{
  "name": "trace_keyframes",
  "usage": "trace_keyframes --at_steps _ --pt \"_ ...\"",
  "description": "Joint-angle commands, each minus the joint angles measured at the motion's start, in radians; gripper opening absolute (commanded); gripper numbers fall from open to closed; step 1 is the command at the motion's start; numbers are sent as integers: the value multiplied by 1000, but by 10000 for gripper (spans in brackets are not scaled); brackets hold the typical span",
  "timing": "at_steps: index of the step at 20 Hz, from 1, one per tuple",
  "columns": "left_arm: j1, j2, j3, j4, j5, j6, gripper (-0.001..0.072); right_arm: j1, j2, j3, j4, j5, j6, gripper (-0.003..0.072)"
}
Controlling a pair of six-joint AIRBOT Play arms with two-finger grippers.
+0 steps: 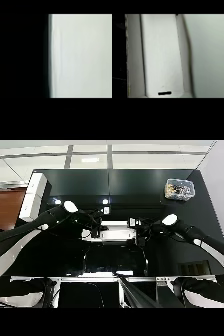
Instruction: Fold the box and place the chain.
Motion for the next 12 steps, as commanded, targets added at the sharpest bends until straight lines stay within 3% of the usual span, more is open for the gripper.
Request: trace_keyframes --at_steps 1,12 --pt "-1 0 1 1 -1 2 25 10 -14 14 -60 2 43 702" --pt "-1 0 1 1 -1 2 25 24 -36 38 -113 -2 110 701"
